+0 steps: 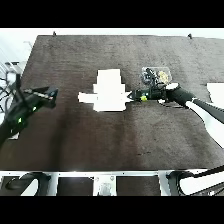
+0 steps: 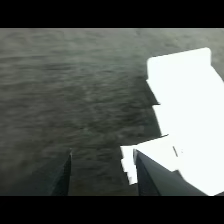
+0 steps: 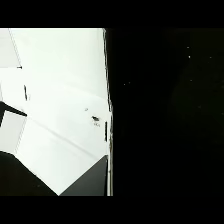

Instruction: Fold the box and place the chain.

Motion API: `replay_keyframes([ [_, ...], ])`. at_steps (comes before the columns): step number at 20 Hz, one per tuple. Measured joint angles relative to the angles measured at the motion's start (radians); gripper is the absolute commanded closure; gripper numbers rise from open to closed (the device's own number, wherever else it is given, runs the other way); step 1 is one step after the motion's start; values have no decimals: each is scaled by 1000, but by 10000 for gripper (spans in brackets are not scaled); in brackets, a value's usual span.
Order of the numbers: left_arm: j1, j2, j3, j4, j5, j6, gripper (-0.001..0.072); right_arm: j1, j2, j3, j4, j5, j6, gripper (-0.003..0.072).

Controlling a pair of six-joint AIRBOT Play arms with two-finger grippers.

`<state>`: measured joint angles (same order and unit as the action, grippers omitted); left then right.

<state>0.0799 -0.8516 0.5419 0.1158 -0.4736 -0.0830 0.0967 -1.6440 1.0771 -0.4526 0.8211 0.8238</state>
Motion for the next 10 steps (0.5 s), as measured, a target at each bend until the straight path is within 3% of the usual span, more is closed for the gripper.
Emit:
replay_keyframes([
  [5, -2, -373, 331, 101, -221, -101, 267, 0, 11, -27, 11, -27, 0, 673],
  [10, -60, -649, 674, 336, -384, -299, 267, 9, 17, -28, 16, -40, -40, 673],
])
